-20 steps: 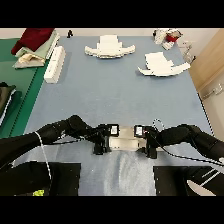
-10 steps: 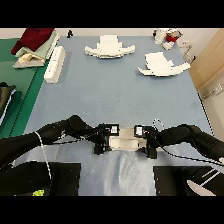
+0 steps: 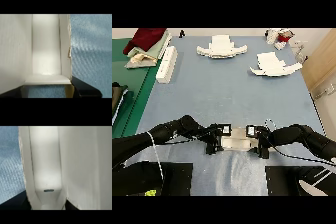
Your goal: Fold the box.
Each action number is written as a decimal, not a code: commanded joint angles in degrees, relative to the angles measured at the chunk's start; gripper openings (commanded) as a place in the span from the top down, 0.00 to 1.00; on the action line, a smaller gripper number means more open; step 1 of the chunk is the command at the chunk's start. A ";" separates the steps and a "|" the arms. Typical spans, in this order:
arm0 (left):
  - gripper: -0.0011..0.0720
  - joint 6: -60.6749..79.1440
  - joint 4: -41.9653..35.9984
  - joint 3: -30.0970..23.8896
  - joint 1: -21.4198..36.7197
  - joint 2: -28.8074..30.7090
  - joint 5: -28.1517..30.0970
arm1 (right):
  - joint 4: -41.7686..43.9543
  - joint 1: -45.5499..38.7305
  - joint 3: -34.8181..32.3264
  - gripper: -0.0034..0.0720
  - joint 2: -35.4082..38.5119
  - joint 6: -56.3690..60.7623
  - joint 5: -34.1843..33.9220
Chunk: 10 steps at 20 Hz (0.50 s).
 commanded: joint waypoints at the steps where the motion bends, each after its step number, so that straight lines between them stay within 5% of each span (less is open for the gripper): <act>1: 0.44 0.00 0.00 0.02 0.02 0.00 0.26 | 0.26 0.02 0.04 0.27 0.00 0.07 0.04; 2: 0.44 0.00 0.00 0.02 0.02 0.00 0.26 | -0.04 0.02 0.04 0.01 0.02 0.09 0.07; 6: 0.44 0.00 0.00 0.02 0.02 0.00 0.26 | -7.85 0.02 1.88 0.00 0.92 10.36 -2.62; 10: 0.44 0.00 0.00 0.02 0.02 0.00 0.26 | -21.20 0.02 6.82 0.00 4.52 30.86 -17.29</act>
